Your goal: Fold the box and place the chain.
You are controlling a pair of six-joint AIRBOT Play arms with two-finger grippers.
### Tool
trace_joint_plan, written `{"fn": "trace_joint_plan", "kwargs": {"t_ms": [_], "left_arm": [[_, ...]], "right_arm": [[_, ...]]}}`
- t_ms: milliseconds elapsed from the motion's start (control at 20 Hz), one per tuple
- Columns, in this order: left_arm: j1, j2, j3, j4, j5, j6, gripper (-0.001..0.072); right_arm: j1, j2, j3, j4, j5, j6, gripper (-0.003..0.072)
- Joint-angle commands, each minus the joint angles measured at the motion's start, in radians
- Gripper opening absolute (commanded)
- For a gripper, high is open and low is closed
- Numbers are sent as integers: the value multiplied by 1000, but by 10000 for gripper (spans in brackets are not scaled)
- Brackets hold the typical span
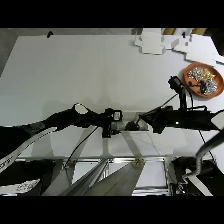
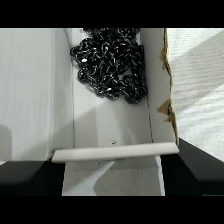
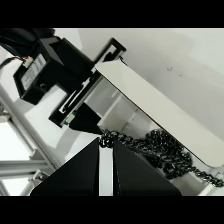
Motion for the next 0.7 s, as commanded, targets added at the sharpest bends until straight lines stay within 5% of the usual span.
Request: {"fn": "trace_joint_plan", "kwargs": {"t_ms": [0,450,650], "left_arm": [[0,1,0,0,0,0,271],[0,1,0,0,0,0,271],[0,1,0,0,0,0,271]], "right_arm": [[1,-27,69,-10,46,-27,23],[103,-40,114,-12,85,-27,23],[194,-113,114,-117,16,-10,23]]}}
